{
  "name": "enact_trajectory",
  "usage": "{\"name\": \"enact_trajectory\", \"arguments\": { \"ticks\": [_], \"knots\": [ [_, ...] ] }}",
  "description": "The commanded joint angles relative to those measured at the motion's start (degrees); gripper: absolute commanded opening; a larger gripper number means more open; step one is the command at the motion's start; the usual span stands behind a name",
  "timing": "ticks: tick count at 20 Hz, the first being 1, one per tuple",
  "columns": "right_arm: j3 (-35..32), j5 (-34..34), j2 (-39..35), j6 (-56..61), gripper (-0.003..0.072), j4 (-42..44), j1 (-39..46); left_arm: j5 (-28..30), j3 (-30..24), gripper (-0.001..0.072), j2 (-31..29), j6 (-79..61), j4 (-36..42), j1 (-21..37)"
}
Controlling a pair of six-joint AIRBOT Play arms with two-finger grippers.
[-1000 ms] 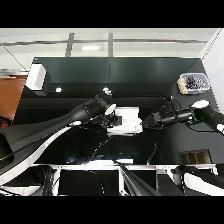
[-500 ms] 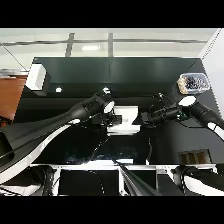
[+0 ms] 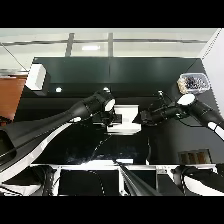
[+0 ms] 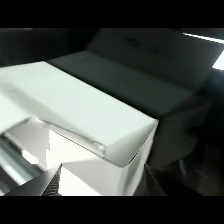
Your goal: Fold the box and place the chain.
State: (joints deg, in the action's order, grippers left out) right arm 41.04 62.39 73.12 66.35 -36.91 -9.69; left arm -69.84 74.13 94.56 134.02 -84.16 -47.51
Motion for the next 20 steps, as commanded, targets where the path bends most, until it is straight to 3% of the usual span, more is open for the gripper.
{"name": "enact_trajectory", "arguments": {
  "ticks": [1, 2, 3, 4, 16, 18, 20],
  "knots": [
    [1.9, -3.3, -0.5, 10.4, 0.0577, -10.5, -5.0, 0.6, 0.5, 0.0028, -0.1, -0.3, -0.6, 0.0],
    [3.1, -4.1, -0.5, 14.5, 0.0576, -15.0, -7.6, 0.6, 0.5, 0.0028, -0.1, -1.1, -0.6, 0.0],
    [4.3, -4.8, -0.5, 17.8, 0.0491, -18.5, -10.0, 0.6, 0.5, 0.0028, -0.1, -2.1, -0.6, 0.0],
    [5.5, -5.5, -0.5, 20.8, 0.0473, -21.0, -11.8, 0.5, 0.5, 0.0028, -0.1, -2.3, -0.6, 0.0],
    [9.4, -4.3, 0.3, 47.0, 0.0471, -36.5, -21.9, 0.6, 0.5, 0.0028, -0.1, -2.2, -0.5, 0.0],
    [9.7, -4.3, 0.3, 48.6, 0.0332, -36.7, -22.1, 0.6, 0.5, 0.0028, -0.1, -2.2, -0.4, 0.0],
    [9.7, -4.0, 0.3, 49.4, 0.0313, -36.6, -22.1, 0.6, 0.5, 0.0028, -0.1, -2.2, -0.4, 0.0]
  ]
}}
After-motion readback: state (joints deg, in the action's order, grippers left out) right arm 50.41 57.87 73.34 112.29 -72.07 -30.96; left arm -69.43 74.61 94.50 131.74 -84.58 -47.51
